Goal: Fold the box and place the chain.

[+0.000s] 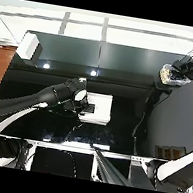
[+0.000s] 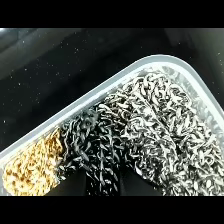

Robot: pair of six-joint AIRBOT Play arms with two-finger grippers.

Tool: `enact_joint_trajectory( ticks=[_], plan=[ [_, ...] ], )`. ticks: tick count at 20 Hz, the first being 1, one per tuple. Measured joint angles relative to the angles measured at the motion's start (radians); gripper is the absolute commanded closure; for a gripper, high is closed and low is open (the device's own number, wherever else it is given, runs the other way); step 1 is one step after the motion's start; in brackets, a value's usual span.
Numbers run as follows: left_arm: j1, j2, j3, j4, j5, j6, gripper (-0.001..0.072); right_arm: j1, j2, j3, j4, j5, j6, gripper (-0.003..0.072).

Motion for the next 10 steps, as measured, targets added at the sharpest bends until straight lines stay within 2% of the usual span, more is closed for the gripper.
enact_joint_trajectory(
  ticks=[5, 10],
  plan=[
    [0.000, 0.000, 0.000, -0.001, -0.001, 0.002, 0.0681, 0.000, 0.135, 0.053, 0.005, 0.076, -0.113, 0.0673],
    [0.000, 0.000, 0.000, -0.001, -0.002, 0.002, 0.0681, 0.001, 0.404, 0.063, 0.074, 0.163, -0.211, 0.0673]
  ],
)
